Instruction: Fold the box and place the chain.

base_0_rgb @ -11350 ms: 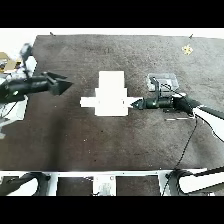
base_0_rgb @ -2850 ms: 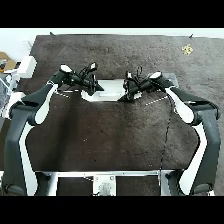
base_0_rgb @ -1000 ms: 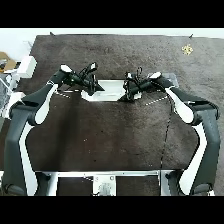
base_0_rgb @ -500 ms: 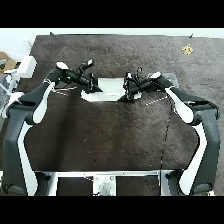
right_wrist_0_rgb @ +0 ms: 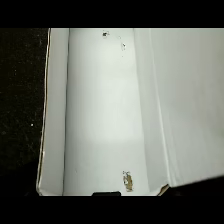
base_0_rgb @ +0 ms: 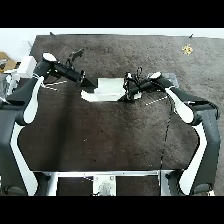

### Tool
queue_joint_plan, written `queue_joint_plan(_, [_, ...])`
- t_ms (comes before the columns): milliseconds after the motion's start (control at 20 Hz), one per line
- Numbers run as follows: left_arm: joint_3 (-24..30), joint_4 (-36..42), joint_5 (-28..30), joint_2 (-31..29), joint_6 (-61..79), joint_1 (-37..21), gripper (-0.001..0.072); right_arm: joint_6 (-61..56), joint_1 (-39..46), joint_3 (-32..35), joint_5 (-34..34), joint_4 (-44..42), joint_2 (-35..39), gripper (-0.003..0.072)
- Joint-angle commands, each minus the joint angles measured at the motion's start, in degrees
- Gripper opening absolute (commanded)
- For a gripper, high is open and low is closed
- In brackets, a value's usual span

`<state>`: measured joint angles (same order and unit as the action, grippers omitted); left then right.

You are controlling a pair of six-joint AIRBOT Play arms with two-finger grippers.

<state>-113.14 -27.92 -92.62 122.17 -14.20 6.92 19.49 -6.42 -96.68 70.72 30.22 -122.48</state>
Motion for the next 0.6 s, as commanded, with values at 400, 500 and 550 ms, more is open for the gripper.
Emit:
queue_joint_plan(400, [1.66,1.62,23.04,-0.26,-4.04,5.53,0.0008,-0.02,-0.07,-0.02,0.02,-0.02,-0.04,0.0432])
queue_joint_plan(500, [1.66,-1.05,26.40,-0.20,-5.38,5.53,0.0008,-0.02,-0.07,-0.02,0.00,-0.02,-0.04,0.0432])
queue_joint_plan(550, [1.68,-2.38,27.45,-0.13,-5.35,5.53,0.0008,-0.02,-0.07,-0.02,0.02,-0.02,-0.04,0.0432])
